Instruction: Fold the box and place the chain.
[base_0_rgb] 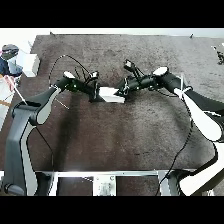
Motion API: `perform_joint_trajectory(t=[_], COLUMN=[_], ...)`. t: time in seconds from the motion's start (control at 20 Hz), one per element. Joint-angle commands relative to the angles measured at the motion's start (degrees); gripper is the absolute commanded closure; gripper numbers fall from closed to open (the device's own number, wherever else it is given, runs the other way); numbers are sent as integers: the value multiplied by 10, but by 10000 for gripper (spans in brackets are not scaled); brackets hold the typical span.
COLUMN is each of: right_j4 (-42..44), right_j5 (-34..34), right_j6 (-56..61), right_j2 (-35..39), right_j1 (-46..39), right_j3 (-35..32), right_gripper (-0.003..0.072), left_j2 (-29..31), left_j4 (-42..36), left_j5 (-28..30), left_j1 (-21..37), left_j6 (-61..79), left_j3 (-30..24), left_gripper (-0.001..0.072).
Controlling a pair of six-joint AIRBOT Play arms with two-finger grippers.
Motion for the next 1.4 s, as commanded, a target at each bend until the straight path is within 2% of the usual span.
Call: perform_joint_trajectory(t=[0.0, 0.1, 0.4, 0.65, 0.75, 0.8, 0.95, 1.0, 1.2, 1.25, 1.35], right_j4=[-8, -8, -10, -10, -10, -17, -21, -23, -34, -36, -36], right_j5=[-25, -27, -110, -123, -121, -121, -116, -109, -90, -90, -91], right_j6=[-23, -36, -77, -78, -78, -78, -78, -78, -76, -75, -71], right_j2=[-6, -14, -16, 12, 15, 13, 7, 6, 6, 6, 5], right_j1=[3, 3, 15, 15, 14, 14, 14, 15, 15, 15, 15], right_j3=[0, 0, 0, 1, 1, 1, 0, 0, 0, -1, -1], right_gripper=[288, 197, 196, 218, 321, 342, 352, 415, 418, 502, 509], left_j2=[0, 0, 0, 0, 0, 0, 0, 0, 0, 0, 0], left_j4=[0, 0, 0, 0, 0, 0, 0, 0, 0, 0, 0], left_j5=[0, 0, 0, 0, 0, 0, 0, 0, 0, 0, 0], left_j1=[0, 0, 1, 0, 0, 0, 0, 0, 0, 0, 0], left_j6=[0, 0, 0, 0, 0, 0, 0, 0, 0, 0, 0], left_j3=[0, 0, 0, 0, 0, 0, 0, 0, 0, 0, 0], left_gripper=[294, 294, 295, 295, 295, 295, 295, 295, 295, 295, 294])
